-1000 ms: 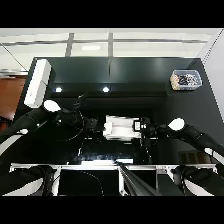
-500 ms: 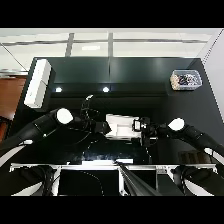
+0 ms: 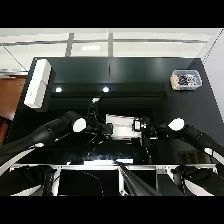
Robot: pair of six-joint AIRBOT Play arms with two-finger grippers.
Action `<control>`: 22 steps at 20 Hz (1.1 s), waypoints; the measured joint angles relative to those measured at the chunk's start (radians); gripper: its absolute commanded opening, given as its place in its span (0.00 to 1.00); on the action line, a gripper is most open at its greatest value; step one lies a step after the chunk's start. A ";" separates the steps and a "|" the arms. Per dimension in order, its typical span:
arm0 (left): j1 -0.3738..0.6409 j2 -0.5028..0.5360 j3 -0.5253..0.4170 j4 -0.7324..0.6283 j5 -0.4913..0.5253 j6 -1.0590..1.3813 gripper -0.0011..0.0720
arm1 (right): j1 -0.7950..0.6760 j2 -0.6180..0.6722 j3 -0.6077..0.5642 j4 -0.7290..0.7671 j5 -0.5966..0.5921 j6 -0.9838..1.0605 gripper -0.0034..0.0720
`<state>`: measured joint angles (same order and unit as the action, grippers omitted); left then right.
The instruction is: Fold the box and place the chain.
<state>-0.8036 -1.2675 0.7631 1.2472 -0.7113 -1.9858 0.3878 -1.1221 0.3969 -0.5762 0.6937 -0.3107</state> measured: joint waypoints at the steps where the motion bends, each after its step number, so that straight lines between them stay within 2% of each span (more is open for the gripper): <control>1: -0.007 -0.013 0.022 0.037 -0.024 -0.036 0.87 | 0.000 0.000 0.000 0.000 0.000 0.000 0.66; 5: -0.020 -0.068 0.116 0.134 -0.150 -0.116 0.86 | 0.000 0.000 0.000 0.000 0.000 0.000 0.66; 6: -0.023 -0.083 0.140 0.149 -0.184 -0.126 0.77 | 0.000 0.000 0.000 0.000 0.000 0.000 0.66; 7: -0.026 -0.097 0.161 0.159 -0.211 -0.137 0.59 | 0.000 0.000 0.000 0.000 0.000 0.000 0.66; 8: -0.030 -0.112 0.179 0.166 -0.230 -0.143 0.57 | 0.000 0.000 0.000 0.000 0.000 0.000 0.66; 11: -0.045 -0.139 0.211 0.180 -0.270 -0.170 0.57 | 0.000 0.000 0.000 -0.001 0.000 0.000 0.66; 19: -0.079 -0.199 0.257 0.211 -0.296 -0.255 0.56 | 0.000 0.000 0.000 -0.001 0.000 0.000 0.66; 20: -0.082 -0.207 0.267 0.215 -0.296 -0.259 0.54 | 0.000 0.000 0.000 -0.001 0.000 0.000 0.66; 21: -0.084 -0.213 0.275 0.219 -0.298 -0.263 0.47 | 0.000 0.000 0.000 -0.001 0.000 0.000 0.66; 22: -0.086 -0.217 0.282 0.223 -0.303 -0.266 0.47 | 0.000 0.000 0.000 -0.001 0.000 0.000 0.66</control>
